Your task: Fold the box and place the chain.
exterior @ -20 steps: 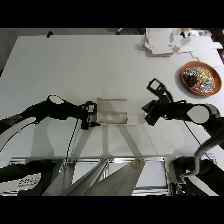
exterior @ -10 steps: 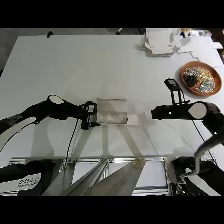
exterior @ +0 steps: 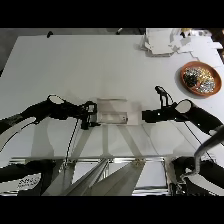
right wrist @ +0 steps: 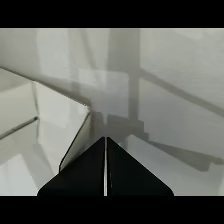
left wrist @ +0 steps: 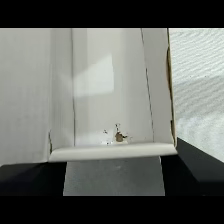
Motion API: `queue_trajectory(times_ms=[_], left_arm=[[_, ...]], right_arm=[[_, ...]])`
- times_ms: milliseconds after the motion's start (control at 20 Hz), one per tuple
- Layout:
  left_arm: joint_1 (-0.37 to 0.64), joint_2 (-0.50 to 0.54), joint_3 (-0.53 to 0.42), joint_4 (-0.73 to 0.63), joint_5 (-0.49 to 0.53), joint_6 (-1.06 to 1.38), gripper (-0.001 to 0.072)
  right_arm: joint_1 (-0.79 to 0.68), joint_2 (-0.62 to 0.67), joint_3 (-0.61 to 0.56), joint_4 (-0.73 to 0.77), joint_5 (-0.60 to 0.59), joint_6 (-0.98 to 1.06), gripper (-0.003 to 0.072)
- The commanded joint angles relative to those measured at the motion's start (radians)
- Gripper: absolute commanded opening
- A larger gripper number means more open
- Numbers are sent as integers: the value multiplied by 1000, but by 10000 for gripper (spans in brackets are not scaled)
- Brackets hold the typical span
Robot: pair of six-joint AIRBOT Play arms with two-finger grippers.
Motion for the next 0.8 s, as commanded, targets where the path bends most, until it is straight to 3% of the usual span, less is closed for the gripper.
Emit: queue_trajectory(times_ms=[0,150,350,450,550,650,750], left_arm=[[1,1,0,0,0,0,32],[1,0,0,0,0,0,32],[1,1,0,0,0,0,32],[1,0,0,0,0,0,32],[1,0,0,0,0,0,32],[1,0,0,0,0,0,32],[1,0,0,0,0,0,32]], right_arm=[[25,-21,-1,141,-2,-63,16],[28,-12,1,255,3,-127,17],[28,25,6,262,50,-140,20],[37,43,6,262,55,-143,68],[57,59,7,261,56,-150,211],[77,68,7,259,53,-150,291],[95,69,6,259,43,-149,302]])
